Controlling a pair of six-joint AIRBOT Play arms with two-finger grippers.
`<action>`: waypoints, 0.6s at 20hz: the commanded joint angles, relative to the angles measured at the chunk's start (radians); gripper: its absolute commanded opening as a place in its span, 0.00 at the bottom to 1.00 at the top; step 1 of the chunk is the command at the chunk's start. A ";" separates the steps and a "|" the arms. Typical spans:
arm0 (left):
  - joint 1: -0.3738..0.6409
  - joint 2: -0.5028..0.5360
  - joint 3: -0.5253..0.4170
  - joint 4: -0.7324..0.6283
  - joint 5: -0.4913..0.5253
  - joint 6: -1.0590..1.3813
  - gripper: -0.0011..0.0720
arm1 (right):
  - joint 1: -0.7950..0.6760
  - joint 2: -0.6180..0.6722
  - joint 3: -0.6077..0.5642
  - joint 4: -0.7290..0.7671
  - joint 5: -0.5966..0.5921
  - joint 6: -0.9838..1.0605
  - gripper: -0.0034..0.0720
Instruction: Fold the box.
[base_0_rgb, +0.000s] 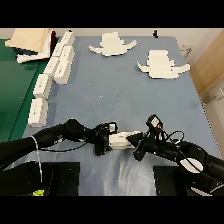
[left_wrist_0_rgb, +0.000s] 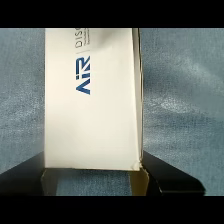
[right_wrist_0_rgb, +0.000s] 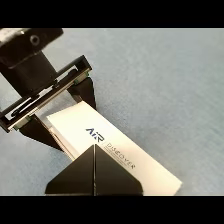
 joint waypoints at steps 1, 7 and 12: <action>0.000 0.000 0.000 0.000 0.000 0.000 0.64 | 0.003 0.005 -0.011 0.024 0.010 0.016 0.05; 0.000 0.000 0.000 0.000 0.000 0.000 0.64 | 0.050 0.003 -0.051 0.024 -0.019 0.016 0.05; 0.000 0.000 0.000 0.000 0.000 0.000 0.64 | 0.050 0.003 -0.088 0.025 -0.048 0.019 0.05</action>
